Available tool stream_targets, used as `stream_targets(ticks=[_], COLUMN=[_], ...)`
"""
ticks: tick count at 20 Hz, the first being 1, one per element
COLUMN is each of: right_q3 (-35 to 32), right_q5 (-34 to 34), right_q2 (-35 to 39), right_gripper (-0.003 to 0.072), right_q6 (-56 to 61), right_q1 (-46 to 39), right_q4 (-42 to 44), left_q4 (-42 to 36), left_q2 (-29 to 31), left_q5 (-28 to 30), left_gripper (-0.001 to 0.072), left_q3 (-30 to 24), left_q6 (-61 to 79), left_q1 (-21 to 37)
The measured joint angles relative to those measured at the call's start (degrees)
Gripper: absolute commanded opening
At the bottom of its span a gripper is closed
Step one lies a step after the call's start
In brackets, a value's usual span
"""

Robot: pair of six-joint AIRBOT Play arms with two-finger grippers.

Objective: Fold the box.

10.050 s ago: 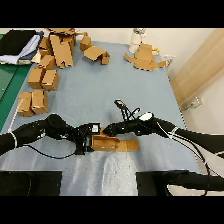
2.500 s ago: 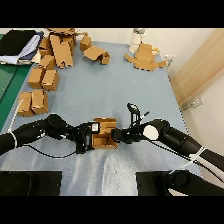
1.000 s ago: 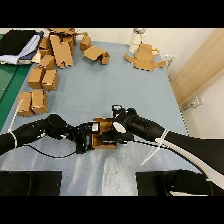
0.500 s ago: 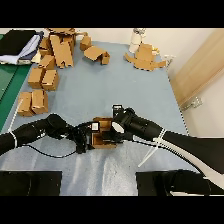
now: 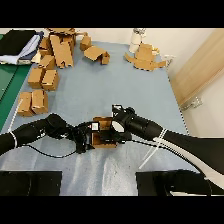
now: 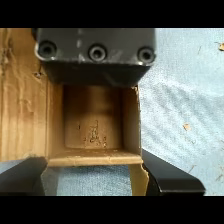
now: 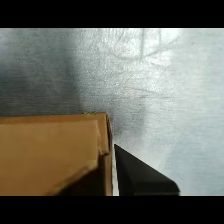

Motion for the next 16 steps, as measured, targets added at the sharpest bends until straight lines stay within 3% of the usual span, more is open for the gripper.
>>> stream_targets(ticks=[12, 16], right_q3=[0.7, 0.7], right_q5=[2.91, 2.49], right_q2=[-1.75, -2.91], right_gripper=[0.0357, 0.0218], right_q6=[0.0, 0.0], right_q1=[0.0, 0.0], right_q4=[-0.9, -0.61], left_q4=[0.0, -0.02], left_q2=[0.0, 0.0], left_q5=[-0.04, -0.04], left_gripper=[0.0446, 0.0445], left_q3=[0.0, 0.0], left_q6=[-0.02, -0.02], left_q1=[0.0, 0.0])
